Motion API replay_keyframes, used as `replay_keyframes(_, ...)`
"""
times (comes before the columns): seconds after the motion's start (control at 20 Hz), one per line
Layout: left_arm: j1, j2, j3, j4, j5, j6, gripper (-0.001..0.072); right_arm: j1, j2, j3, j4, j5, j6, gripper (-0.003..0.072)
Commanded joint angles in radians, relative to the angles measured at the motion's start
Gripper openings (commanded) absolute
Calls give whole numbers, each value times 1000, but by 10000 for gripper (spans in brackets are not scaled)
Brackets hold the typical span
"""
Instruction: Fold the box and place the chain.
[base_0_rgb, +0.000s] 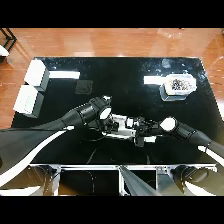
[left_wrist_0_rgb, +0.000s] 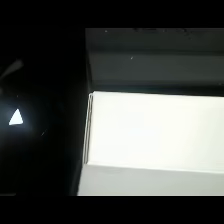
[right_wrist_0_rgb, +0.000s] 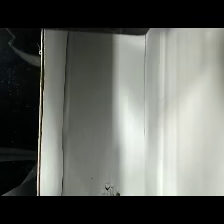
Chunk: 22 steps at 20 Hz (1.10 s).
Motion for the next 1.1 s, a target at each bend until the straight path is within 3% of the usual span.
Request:
replay_keyframes(0.0,0,0,1,6,24,-1,311,0,0,0,0,0,0,294)
replay_keyframes(0.05,0,0,1,6,27,-1,287,0,0,0,0,0,0,295)
replay_keyframes(0.15,0,0,1,6,32,-1,136,0,0,0,0,0,0,295)
replay_keyframes(0.25,0,0,1,5,36,-1,105,0,0,0,0,0,0,294)
replay_keyframes(0.3,0,0,1,3,36,-1,42,0,0,0,0,0,0,295)
replay_keyframes(0.6,0,0,1,0,28,0,21,0,0,0,0,1,0,295)
replay_keyframes(0.65,0,0,1,-1,27,0,20,0,1,0,0,1,0,316)
replay_keyframes(0.7,0,0,1,-1,27,-1,20,0,1,0,0,1,14,462)
replay_keyframes(0.75,0,0,1,-1,25,0,21,0,3,1,0,1,39,679)
replay_keyframes(1.05,6,20,0,30,-3,-2,21,-1,93,1,-48,72,63,699)
